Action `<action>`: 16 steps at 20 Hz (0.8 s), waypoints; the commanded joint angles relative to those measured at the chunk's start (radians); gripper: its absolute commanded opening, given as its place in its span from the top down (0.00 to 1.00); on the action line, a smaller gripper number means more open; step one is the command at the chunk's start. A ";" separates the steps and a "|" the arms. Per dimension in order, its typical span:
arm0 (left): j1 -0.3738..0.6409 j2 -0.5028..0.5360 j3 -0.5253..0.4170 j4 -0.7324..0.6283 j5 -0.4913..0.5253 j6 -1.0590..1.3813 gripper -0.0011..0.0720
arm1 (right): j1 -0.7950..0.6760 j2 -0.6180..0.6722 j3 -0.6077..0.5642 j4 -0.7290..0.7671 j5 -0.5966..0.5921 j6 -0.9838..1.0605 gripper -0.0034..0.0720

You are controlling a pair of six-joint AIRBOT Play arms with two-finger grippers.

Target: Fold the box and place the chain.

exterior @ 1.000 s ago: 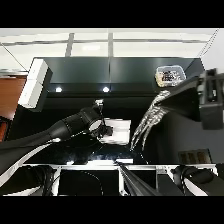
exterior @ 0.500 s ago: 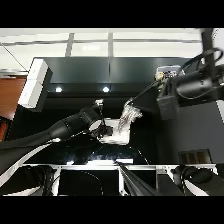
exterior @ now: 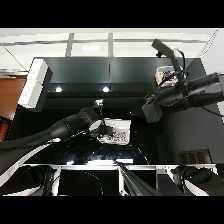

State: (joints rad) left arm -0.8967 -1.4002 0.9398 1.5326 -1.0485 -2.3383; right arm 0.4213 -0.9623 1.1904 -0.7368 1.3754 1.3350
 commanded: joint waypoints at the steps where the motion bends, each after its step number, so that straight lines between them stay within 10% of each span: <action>1: 0.000 -0.001 0.000 0.000 0.000 0.000 0.95 | 0.003 0.000 -0.037 -0.117 -0.014 0.005 0.95; 7: 0.000 -0.001 0.000 0.000 0.000 0.000 0.95 | 0.002 0.000 -0.195 -0.645 -0.080 0.237 0.95; 16: 0.007 0.000 0.035 0.009 -0.012 -0.050 0.95 | 0.002 0.000 -0.462 -0.692 -0.446 0.494 0.95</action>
State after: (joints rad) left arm -0.8921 -1.4014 0.9577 1.5333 -1.0420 -2.3558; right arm 0.4232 -0.9623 0.7654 -1.3987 1.0119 1.7695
